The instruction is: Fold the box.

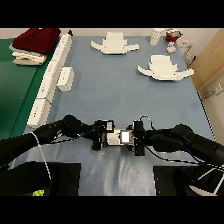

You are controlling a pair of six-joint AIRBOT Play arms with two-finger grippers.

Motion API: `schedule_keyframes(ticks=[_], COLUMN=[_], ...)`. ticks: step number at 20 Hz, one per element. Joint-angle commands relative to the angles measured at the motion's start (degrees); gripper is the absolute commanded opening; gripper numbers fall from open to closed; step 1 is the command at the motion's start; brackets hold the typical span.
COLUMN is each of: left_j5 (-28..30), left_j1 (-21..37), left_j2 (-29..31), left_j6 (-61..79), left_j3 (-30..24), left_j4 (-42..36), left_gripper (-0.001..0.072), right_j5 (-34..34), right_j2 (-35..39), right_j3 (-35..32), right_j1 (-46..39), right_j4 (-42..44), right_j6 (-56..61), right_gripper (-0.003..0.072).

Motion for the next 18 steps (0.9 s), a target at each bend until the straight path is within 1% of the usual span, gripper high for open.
schedule_keyframes(ticks=[1,6,10,18], left_j5=[-0.17,-0.15,-0.15,-0.15], left_j1=[0.04,0.04,0.04,0.04], left_j2=[-0.02,-0.02,-0.02,-0.02], left_j6=[0.11,0.13,0.13,0.13], left_j3=[0.07,0.07,0.07,0.07], left_j4=[0.00,0.00,0.00,0.00], left_gripper=[0.0432,0.0432,0.0432,0.0432], right_j5=[1.11,1.25,2.03,2.67], right_j2=[1.31,3.91,4.17,4.79], right_j3=[0.04,0.04,0.04,0.04], right_j1=[0.15,0.15,0.13,0.13], right_j4=[-1.05,-1.68,-4.24,-4.22], right_j6=[-0.07,-0.04,-0.02,0.00], right_gripper=[0.0507,0.0507,0.0507,0.0506])
